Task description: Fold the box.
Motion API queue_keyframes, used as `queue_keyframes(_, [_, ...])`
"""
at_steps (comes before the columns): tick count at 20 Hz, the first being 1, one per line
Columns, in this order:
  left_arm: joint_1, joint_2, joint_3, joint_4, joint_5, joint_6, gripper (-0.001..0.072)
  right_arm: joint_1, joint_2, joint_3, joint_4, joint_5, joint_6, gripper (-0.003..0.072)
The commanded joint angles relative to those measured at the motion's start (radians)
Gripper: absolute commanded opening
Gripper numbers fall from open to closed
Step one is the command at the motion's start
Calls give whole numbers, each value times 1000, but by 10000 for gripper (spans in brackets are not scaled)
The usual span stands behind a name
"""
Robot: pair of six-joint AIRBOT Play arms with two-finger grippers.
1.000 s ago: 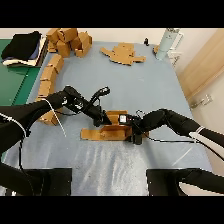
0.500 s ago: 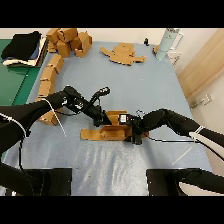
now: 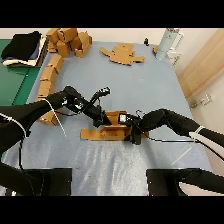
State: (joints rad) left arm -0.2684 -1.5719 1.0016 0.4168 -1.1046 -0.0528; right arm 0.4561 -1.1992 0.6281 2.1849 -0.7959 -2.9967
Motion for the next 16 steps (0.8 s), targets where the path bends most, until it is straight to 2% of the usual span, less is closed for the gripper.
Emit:
queue_keyframes(1, [0, 0, 1, -1, 5, 0, 14, 1, -7, 0, -4, 6, 2, 519])
queue_keyframes(14, [0, 0, 1, -1, 5, 0, 14, 0, -6, 0, -5, 6, 2, 522])
queue_keyframes(16, [0, 0, 1, -26, 38, 1, 14, 0, -6, 0, -5, 5, 2, 522])
